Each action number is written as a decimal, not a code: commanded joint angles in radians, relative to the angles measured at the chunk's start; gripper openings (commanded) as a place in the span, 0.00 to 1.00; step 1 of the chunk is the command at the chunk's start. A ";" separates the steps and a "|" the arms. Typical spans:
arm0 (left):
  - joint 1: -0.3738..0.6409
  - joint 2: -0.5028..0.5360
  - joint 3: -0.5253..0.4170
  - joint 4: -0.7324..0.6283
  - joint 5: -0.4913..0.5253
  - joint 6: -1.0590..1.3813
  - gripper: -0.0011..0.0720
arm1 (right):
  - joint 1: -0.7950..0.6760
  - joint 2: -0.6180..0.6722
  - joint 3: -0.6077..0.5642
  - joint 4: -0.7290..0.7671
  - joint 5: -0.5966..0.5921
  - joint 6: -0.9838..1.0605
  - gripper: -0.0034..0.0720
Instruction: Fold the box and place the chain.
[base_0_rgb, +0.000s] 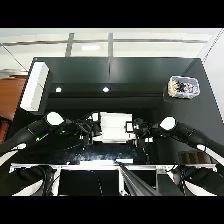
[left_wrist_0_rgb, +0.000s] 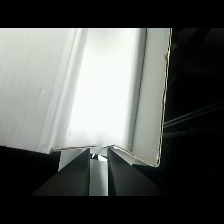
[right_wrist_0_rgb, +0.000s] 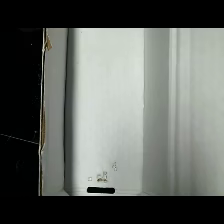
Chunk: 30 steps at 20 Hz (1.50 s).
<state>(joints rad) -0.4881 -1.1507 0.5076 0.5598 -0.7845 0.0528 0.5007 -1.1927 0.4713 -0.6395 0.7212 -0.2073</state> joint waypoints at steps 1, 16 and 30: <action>0.000 -0.001 0.000 -0.057 -0.003 0.007 0.21 | 0.001 0.000 -0.001 0.000 0.000 0.000 0.50; -0.058 -0.050 0.000 -0.093 0.046 0.038 0.27 | 0.001 0.000 -0.001 0.000 0.000 0.000 0.50; -0.053 -0.039 0.001 -0.059 0.043 0.023 0.07 | 0.001 0.000 -0.001 0.000 0.000 0.000 0.50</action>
<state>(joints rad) -0.5449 -1.1973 0.5072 0.4709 -0.7410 0.0902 0.5007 -1.1927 0.4713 -0.6395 0.7208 -0.2077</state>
